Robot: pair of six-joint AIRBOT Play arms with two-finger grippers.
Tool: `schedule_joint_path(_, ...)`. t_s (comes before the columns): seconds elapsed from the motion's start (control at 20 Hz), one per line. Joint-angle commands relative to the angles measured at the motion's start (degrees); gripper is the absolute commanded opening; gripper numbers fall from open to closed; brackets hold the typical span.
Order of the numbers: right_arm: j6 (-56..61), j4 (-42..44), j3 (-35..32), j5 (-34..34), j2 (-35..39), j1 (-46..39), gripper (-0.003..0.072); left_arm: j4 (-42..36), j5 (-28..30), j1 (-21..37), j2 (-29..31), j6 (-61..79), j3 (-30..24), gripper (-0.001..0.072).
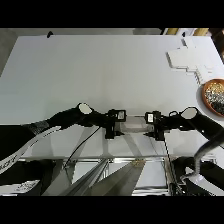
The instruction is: Fold the box and place the chain.
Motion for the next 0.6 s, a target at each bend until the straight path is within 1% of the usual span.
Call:
schedule_joint_path(0.0, 0.04, 0.02, 0.07, 0.02, 0.00, 0.02, 0.0573, 2.16, 2.62, -0.79, -0.09, -1.88, -0.02, 0.0302)
schedule_joint_path(0.55, 0.04, 0.02, 0.07, 0.02, 0.00, 0.02, 0.0573, 2.78, 2.73, -0.92, -0.07, -2.56, -0.02, 0.0292)
